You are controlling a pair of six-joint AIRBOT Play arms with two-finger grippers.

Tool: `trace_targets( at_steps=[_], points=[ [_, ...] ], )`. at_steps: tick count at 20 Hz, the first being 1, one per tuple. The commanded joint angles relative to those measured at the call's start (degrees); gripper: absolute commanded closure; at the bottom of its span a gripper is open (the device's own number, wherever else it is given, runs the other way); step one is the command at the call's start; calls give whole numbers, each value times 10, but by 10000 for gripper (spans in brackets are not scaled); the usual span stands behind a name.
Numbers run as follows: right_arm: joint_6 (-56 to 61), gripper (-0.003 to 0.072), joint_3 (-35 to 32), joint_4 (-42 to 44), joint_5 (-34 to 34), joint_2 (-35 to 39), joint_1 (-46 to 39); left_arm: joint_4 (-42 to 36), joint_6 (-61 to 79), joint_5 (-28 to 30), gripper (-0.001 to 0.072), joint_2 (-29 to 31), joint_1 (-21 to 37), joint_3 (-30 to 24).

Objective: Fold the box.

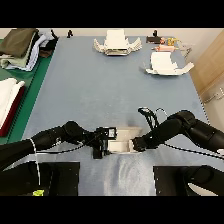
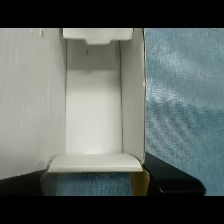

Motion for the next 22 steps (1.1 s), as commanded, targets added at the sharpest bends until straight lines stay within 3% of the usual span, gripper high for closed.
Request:
trace_targets(
  at_steps=[1, 5, 9, 10, 14, 17, 18, 20, 22],
  points=[
    [81, 265, 17, -68, 24, -19, 35, 0, 0, 0, 112, 0, 0, 0],
    [211, 265, 53, -150, 12, -45, 84, 0, 0, 0, 112, 0, 0, 0],
    [335, 270, 85, -238, -48, -99, 141, 0, 0, 0, 112, 0, 0, 0],
    [350, 327, 89, -252, -52, -108, 152, 0, 0, 0, 112, 0, 0, 0],
    [388, 351, 89, -267, -51, -124, 172, 0, 0, 0, 112, 0, 0, 0],
    [388, 526, 89, -266, -49, -127, 172, 0, 0, 0, 112, 0, 0, 0],
    [388, 619, 89, -266, -49, -127, 172, 0, 0, 0, 112, 0, 0, 0],
    [388, 685, 89, -264, -49, -127, 172, 0, 0, 0, 112, 0, 0, 0],
    [388, 684, 89, -263, -47, -127, 172, 0, 0, 0, 112, 0, 0, 0]
  ],
)
